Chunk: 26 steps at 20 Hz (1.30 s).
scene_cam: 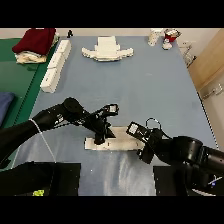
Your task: Fold the box.
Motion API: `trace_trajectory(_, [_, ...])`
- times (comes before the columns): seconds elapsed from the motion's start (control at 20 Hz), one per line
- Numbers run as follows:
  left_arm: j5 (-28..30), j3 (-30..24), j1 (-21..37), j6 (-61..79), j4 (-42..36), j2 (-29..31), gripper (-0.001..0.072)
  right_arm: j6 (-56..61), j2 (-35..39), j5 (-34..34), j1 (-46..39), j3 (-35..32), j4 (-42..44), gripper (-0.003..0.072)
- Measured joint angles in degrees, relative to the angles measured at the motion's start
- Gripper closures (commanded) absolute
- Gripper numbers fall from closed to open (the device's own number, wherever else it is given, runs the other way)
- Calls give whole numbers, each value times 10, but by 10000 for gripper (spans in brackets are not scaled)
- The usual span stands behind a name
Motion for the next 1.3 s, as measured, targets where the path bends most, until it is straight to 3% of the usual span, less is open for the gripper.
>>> trace_trajectory(0.4, [0,0,0,0,0,0,697,-523,3,14,-243,-26,323,-34])
trace_trajectory(0.6, [0,0,0,0,0,0,696,-682,-14,2,-318,-45,425,-34])
trace_trajectory(0.85, [0,0,0,0,0,0,696,-762,-47,0,-344,-51,475,-34])
trace_trajectory(1.3, [0,0,0,0,0,0,696,-784,-58,3,-349,-52,476,-31])
